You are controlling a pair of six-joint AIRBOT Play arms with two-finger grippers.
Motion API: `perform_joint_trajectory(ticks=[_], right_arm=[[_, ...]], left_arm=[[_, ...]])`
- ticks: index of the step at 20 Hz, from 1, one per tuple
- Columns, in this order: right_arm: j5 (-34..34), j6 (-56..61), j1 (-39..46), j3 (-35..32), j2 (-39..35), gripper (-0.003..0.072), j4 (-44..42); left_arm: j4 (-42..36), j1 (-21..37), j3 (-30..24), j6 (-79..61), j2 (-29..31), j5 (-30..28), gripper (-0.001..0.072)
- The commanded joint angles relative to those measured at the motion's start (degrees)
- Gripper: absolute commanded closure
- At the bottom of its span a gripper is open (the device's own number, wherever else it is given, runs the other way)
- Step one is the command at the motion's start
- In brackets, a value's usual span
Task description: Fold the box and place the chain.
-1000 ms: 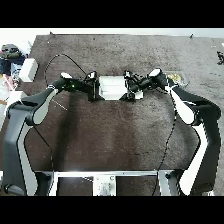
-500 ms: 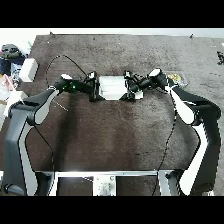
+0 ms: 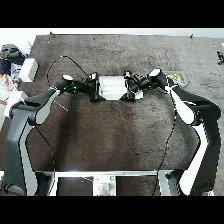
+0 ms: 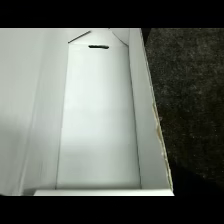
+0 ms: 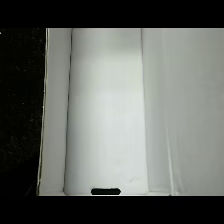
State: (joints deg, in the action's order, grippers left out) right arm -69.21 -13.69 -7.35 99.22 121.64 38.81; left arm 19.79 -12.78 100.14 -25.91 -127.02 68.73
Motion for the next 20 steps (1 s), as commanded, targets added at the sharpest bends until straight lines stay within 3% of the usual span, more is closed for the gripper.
perform_joint_trajectory(ticks=[1, 7, 8, 9, 20], right_arm=[[0.0, 0.0, -0.1, 0.0, 0.0, 0.0340, 0.0], [0.0, 0.0, -0.1, 0.0, 0.0, 0.0340, 0.0], [0.0, 0.0, -0.1, 0.0, 0.0, 0.0340, 0.0], [0.0, 0.0, -0.1, 0.0, 0.0, 0.0340, 0.0], [0.0, 0.0, -0.1, 0.0, 0.0, 0.0340, 0.0]], left_arm=[[0.7, 0.2, 0.0, 0.0, 0.0, -0.7, 0.0123], [0.6, 1.6, 0.0, 0.4, 0.0, 0.0, 0.0125], [0.6, 1.6, 0.0, 0.5, 0.0, 0.1, 0.0170], [0.6, 1.6, 0.0, 0.4, 0.0, 0.2, 0.0358], [0.5, 1.6, 0.0, 1.8, 0.0, 0.0, 0.0357]])
